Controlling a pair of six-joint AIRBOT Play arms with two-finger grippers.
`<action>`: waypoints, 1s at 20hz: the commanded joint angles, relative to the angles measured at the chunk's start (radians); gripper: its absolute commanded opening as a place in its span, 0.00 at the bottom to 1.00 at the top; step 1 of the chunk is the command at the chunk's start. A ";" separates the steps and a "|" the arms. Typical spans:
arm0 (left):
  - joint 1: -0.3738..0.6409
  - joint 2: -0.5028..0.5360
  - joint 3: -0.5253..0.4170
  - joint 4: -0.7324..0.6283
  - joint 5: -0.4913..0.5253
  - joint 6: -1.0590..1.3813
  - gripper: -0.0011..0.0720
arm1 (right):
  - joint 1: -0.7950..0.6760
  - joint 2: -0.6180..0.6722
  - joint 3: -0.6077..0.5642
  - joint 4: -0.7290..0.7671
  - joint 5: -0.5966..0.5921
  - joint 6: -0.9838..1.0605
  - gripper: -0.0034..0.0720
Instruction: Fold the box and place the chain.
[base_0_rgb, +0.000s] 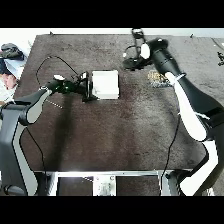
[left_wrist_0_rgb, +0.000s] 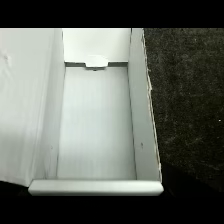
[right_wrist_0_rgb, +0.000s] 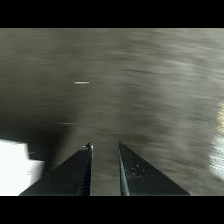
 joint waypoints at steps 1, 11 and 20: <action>0.000 -0.001 0.000 0.000 0.001 0.000 0.59 | -0.122 0.012 -0.037 0.003 0.042 -0.014 0.30; 0.000 -0.001 0.000 0.000 0.000 0.000 0.59 | -0.317 -0.027 -0.154 0.130 -0.021 -0.059 0.30; 0.000 -0.001 0.000 0.000 0.000 0.000 0.59 | -0.319 -0.117 -0.153 0.159 -0.083 -0.096 0.30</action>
